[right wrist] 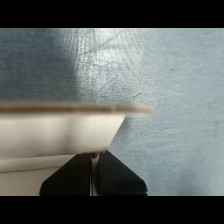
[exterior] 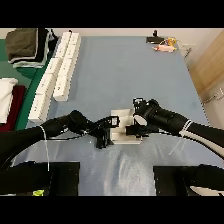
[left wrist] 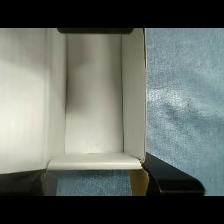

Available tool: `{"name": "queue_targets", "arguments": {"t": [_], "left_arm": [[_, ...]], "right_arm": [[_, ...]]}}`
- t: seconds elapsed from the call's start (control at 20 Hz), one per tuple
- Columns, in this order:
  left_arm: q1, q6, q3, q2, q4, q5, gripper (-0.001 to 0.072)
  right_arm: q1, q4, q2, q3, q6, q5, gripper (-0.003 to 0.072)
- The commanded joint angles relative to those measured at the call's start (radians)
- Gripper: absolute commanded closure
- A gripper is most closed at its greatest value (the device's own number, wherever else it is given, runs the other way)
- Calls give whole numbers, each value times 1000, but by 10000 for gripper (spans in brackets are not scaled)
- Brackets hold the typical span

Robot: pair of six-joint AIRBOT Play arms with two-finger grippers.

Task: Fold the box.

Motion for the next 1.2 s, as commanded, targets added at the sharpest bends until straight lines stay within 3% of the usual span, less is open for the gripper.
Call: {"name": "queue_targets", "arguments": {"t": [0.0,0.05,0.1,0.55,0.75,0.8,1.0,1.15], "left_arm": [[-1,1,0,0,0,0,186],[0,1,0,0,0,0,186],[0,1,0,0,0,1,186],[0,1,0,0,0,0,186],[0,1,0,0,0,0,186],[0,1,0,0,0,0,186],[-1,1,0,0,0,0,186],[0,1,0,0,0,1,186]], "right_arm": [[6,-4,2,1,-8,-2,590],[11,-1,5,1,-8,2,389],[13,-2,10,1,-8,6,331],[10,-3,86,23,-12,60,331],[10,-103,195,77,-12,177,332],[8,-130,228,80,-12,194,339],[-138,-130,294,80,-133,205,683],[-340,-8,246,80,-323,150,683]]}}
